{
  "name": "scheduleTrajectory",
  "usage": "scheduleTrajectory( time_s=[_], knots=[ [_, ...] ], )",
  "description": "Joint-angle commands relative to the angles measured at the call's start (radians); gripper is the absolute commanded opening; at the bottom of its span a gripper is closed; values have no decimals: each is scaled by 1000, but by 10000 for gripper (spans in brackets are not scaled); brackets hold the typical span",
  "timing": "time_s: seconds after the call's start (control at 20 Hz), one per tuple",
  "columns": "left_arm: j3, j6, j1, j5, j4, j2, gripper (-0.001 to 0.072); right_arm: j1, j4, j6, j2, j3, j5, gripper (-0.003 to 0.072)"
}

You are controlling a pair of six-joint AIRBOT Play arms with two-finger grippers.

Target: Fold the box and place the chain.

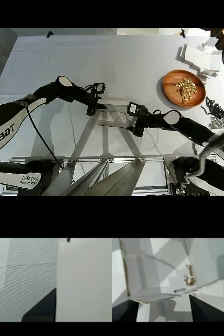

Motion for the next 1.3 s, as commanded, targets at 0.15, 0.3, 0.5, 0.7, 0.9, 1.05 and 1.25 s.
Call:
scheduleTrajectory(
  time_s=[0.15, 0.3, 0.5, 0.7, 0.9, 1.05, 1.25],
  knots=[
    [0, 0, 0, 1, 0, 0, 3, -74, 11, 175, -1, 1, 20, 693],
    [0, 0, 0, 1, 0, 0, 3, -83, 11, 171, -1, 6, 20, 689],
    [0, 0, 0, 1, 0, 0, 3, -83, 13, 142, -2, 14, -5, 686],
    [0, 0, 0, 1, 0, 0, 3, -83, 11, 121, -34, 68, -4, 683],
    [0, 0, 0, 1, 0, 0, 3, -83, 10, 8, -113, 113, 5, 683],
    [0, 0, 0, 1, 0, 0, 3, -83, 6, -94, -141, 125, 6, 683],
    [0, 0, 0, 1, 0, 0, 3, -108, 11, -268, -175, 164, 105, 683]
  ],
)
